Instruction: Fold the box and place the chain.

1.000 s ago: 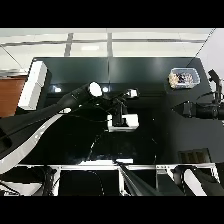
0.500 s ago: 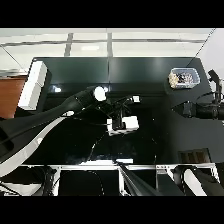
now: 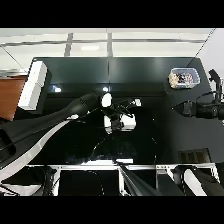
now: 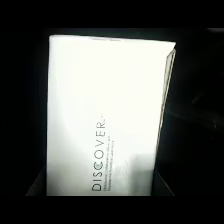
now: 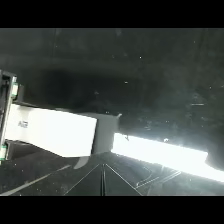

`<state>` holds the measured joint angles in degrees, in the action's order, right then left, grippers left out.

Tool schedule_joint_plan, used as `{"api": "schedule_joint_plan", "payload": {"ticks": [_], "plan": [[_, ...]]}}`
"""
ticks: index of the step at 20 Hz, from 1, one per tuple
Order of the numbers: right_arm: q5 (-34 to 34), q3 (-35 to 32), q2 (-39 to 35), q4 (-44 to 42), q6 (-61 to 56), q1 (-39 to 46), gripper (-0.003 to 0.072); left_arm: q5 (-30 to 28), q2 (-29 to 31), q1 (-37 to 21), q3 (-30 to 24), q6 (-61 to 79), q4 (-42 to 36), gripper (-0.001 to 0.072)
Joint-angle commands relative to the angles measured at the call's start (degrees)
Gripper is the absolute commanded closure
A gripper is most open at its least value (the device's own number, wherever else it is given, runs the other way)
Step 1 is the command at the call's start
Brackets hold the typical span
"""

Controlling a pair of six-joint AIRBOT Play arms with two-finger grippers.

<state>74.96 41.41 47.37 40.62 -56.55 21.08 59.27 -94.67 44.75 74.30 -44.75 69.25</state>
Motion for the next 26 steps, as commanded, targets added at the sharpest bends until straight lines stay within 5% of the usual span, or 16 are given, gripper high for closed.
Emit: {"api": "schedule_joint_plan", "payload": {"ticks": [1,4,7,12,17,21,26], "plan": [[-0.2,0.0,0.0,0.0,0.0,0.0,0.0669,8.5,1.4,-2.0,4.2,-10.8,10.7,0.0304],[-0.2,0.0,0.0,0.0,0.0,-0.1,0.0669,16.9,6.9,-9.4,5.2,-20.5,19.9,0.0304],[-0.2,-0.2,0.0,0.0,0.0,-0.1,0.0669,23.8,13.9,-22.9,2.9,-29.0,22.2,0.0307],[-0.6,-0.4,0.0,0.0,0.0,-0.1,0.0669,24.9,26.2,-49.4,-12.1,-35.8,21.7,0.0308],[-1.4,-0.4,0.0,0.1,0.0,-0.1,0.0669,28.3,27.5,-72.0,-19.3,-31.3,20.0,0.0308],[-2.6,-0.4,0.0,0.1,0.0,-0.1,0.0669,23.3,27.5,-80.0,-19.3,-28.7,19.8,0.0308],[-3.7,-0.4,0.0,0.0,-0.6,-0.1,0.0669,11.0,27.5,-82.2,-21.9,-15.6,16.4,0.0307]]}}
